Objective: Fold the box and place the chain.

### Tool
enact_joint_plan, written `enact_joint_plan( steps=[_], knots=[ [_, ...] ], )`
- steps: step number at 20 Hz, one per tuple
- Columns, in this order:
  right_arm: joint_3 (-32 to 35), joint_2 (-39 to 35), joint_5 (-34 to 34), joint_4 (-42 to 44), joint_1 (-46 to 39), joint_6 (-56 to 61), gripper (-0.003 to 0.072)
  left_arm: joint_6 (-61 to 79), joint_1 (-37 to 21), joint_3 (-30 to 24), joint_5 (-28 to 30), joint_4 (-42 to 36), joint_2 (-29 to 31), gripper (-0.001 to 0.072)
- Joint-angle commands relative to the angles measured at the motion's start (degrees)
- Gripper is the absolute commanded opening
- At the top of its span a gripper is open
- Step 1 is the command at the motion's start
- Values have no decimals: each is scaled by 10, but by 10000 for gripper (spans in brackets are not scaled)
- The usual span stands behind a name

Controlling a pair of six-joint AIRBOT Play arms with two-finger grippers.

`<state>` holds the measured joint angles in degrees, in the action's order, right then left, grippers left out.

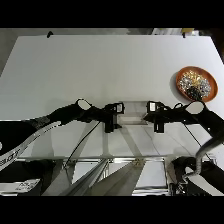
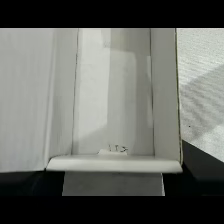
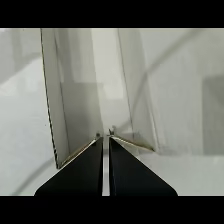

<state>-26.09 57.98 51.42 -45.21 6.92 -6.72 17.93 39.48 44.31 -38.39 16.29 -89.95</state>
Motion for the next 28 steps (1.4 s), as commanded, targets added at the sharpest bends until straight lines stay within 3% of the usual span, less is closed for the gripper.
enact_joint_plan(
  steps=[1,6,8,10,14,18,21,25,28],
  knots=[
    [-11,-54,6,-64,0,203,41,1,0,0,0,0,0,277],
    [-82,-66,18,-237,-13,590,37,1,0,0,0,0,0,277],
    [-84,-64,18,-278,-67,731,20,1,0,0,0,0,0,277],
    [-83,-56,35,-293,-132,792,20,1,0,0,0,0,0,277],
    [-81,1,74,-236,-198,813,20,1,0,0,0,0,0,277],
    [-62,72,92,-149,-167,745,20,1,0,0,0,0,0,277],
    [-59,116,95,-133,-136,732,20,1,0,0,0,0,0,277],
    [-59,119,97,-63,-107,677,20,1,0,0,0,0,0,277],
    [-59,98,97,-58,-95,674,42,1,0,0,0,0,0,277]
  ],
)
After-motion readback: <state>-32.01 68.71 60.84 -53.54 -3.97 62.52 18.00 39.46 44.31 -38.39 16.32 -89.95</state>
